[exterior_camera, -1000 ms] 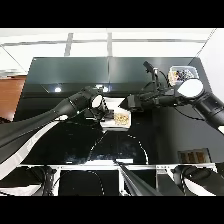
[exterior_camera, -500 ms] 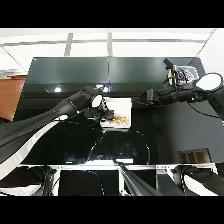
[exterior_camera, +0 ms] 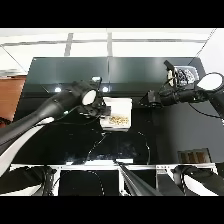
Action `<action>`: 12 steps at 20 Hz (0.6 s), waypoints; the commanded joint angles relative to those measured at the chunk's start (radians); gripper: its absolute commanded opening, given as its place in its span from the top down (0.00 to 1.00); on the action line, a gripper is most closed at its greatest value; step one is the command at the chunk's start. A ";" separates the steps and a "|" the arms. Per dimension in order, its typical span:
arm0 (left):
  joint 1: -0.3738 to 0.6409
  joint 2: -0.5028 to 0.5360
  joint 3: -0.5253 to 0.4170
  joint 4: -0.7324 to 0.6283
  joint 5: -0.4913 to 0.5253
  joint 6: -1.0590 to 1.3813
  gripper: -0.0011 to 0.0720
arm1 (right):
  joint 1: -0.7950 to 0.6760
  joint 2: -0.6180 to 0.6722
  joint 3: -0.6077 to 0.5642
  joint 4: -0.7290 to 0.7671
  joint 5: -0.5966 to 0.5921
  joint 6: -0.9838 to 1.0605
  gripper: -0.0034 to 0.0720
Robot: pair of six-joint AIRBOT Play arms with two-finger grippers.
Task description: Fold the box and place the chain.
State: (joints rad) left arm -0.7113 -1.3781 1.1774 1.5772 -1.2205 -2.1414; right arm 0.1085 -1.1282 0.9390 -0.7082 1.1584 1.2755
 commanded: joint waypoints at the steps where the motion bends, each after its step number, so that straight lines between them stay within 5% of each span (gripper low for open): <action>1: 0.093 0.158 -0.140 0.084 -0.001 0.048 0.38 | -0.001 0.001 0.000 -0.008 -0.004 -0.001 0.45; 4: 0.340 0.273 -0.363 -0.206 0.167 0.216 0.38 | -0.001 0.001 0.000 -0.012 -0.020 -0.001 0.45; 6: 0.480 0.287 -0.474 -0.655 0.272 0.774 0.38 | 0.000 0.000 0.000 -0.012 -0.032 0.000 0.45; 8: 0.513 0.286 -0.529 -0.934 0.192 1.484 0.38 | 0.000 0.000 0.000 -0.011 -0.041 0.000 0.45; 9: 0.504 0.283 -0.546 -0.970 0.171 1.701 0.31 | -0.001 0.001 0.000 -0.011 -0.040 0.000 0.45; 10: 0.489 0.279 -0.558 -0.976 0.171 1.881 0.00 | -0.001 0.000 0.000 -0.012 -0.040 0.000 0.45; 12: 0.461 0.254 -0.561 -0.968 0.187 2.145 0.02 | 0.000 0.001 0.000 -0.012 -0.041 0.000 0.45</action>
State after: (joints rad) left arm -0.2562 -1.1099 0.6739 0.8303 -1.0325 -0.8295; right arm 0.1085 -1.1282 0.9390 -0.7204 1.1229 1.2747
